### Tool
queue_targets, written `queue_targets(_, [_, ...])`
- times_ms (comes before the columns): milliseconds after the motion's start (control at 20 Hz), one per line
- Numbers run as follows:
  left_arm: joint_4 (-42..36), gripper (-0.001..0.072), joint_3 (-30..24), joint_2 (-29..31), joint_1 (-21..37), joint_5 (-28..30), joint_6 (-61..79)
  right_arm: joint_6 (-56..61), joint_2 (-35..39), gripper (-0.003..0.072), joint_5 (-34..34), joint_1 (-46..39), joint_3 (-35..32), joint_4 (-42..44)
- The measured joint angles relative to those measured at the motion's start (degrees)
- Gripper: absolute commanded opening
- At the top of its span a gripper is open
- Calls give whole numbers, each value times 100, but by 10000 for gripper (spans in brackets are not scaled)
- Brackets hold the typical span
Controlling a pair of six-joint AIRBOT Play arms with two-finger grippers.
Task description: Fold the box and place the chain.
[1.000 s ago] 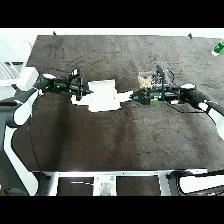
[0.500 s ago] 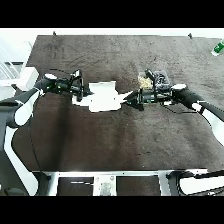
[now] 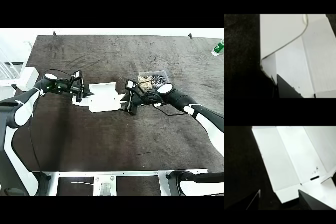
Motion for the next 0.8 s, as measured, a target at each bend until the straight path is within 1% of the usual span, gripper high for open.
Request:
queue_targets(200, [2, 20, 0, 0, 0, 15, -2, -380, -105, 583, -494, 243, 0, -267])
queue_targets(450, [2, 20, 0, 0, 0, 42, -9, -535, -229, 583, -699, 527, -2, -555])
queue_targets(800, [0, 20, 0, 0, 0, 42, -31, -577, -372, 583, -1182, 765, -2, -669])
